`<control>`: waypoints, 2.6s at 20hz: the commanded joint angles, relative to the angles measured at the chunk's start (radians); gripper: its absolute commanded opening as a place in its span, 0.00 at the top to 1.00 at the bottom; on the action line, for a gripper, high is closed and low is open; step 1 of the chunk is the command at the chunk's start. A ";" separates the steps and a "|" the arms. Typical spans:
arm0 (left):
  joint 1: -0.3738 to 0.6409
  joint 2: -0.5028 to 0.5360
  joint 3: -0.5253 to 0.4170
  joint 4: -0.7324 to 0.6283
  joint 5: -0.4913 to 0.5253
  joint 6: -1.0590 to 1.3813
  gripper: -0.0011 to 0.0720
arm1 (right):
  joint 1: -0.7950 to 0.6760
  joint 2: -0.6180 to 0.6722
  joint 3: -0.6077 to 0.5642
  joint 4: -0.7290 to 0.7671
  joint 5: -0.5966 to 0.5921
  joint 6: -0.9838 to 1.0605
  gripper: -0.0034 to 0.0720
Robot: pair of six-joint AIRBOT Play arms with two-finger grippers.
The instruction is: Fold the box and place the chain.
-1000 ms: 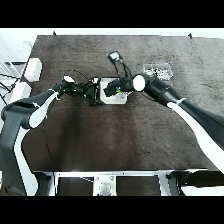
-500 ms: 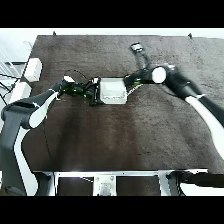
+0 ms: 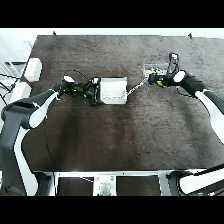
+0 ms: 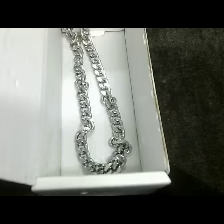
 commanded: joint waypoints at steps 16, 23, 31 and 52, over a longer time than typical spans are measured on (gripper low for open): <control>-0.001 0.000 0.000 0.000 0.000 0.000 0.41 | 0.016 -0.009 0.198 0.159 0.146 -0.187 0.93; -0.001 0.000 0.000 0.000 0.000 0.000 0.41 | 0.116 0.367 0.198 0.027 0.261 -0.221 0.93; -0.001 0.000 0.000 0.000 0.000 0.000 0.41 | 0.232 0.482 0.198 -0.026 0.325 -0.219 0.93; -0.001 0.000 0.000 0.000 0.000 0.000 0.41 | 0.413 0.379 0.011 -0.022 0.175 -0.134 0.93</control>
